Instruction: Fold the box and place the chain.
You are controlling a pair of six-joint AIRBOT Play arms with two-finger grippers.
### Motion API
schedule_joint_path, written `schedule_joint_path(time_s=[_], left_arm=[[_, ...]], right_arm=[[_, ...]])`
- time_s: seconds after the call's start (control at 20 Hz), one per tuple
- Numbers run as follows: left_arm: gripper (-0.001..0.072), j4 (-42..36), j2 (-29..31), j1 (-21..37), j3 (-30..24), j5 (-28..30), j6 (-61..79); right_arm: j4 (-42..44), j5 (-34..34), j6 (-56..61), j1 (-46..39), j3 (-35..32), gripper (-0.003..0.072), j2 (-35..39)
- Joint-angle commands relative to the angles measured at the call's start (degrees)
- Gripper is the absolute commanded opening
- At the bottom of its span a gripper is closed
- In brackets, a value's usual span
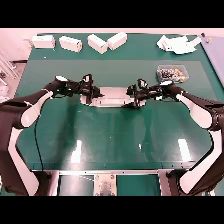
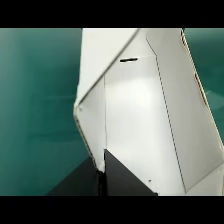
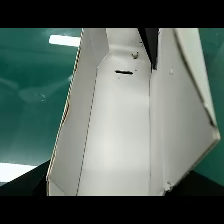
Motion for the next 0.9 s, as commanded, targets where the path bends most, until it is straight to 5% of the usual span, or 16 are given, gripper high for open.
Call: schedule_joint_path(time_s=[0.0,0.85], left_arm=[[0.002,0.0,0.0,0.0,0.0,0.0,0.0],[0.002,0.0,0.0,0.0,0.0,0.0,0.0]], right_arm=[[-2.5,0.4,2.3,-0.3,2.2,0.072,-0.3],[-6.1,-0.3,5.3,1.6,6.1,0.072,-3.3]])
